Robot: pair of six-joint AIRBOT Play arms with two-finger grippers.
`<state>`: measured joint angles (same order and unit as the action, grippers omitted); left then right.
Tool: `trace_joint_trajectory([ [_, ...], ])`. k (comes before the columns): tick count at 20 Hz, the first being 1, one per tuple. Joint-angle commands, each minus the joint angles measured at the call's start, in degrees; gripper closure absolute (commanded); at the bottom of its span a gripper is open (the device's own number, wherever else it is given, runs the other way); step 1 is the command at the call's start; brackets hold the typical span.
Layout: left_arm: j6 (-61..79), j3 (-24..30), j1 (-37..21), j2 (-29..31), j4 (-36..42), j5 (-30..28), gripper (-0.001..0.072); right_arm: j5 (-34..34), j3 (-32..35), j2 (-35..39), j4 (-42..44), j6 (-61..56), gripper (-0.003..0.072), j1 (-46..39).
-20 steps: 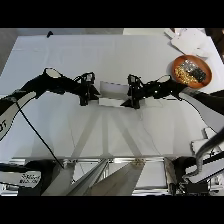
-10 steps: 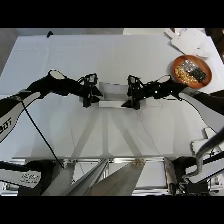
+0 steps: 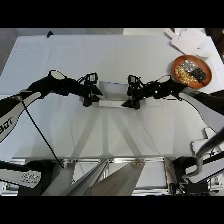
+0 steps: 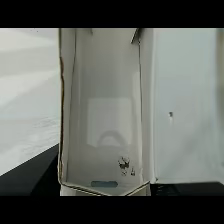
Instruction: Fold the box and place the chain.
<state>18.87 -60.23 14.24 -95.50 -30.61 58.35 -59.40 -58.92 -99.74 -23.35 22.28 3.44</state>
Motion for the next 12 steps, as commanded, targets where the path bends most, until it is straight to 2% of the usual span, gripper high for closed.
trace_joint_trajectory([
  [1, 0.1, 0.0, 0.0, 0.0, -0.1, 0.5, 0.0549, 0.0, 0.0, 0.0, -0.2, 0.1, 0.0240, 0.0],
  [7, 0.2, 0.0, -2.3, 3.0, -0.8, 0.6, 0.0572, 0.0, 0.0, 0.0, -0.2, 0.1, 0.0240, 0.0],
  [12, 0.0, 0.0, -6.1, 7.5, -6.4, 3.3, 0.0572, 0.0, 0.0, 0.0, -0.2, 0.1, 0.0240, 0.0],
])
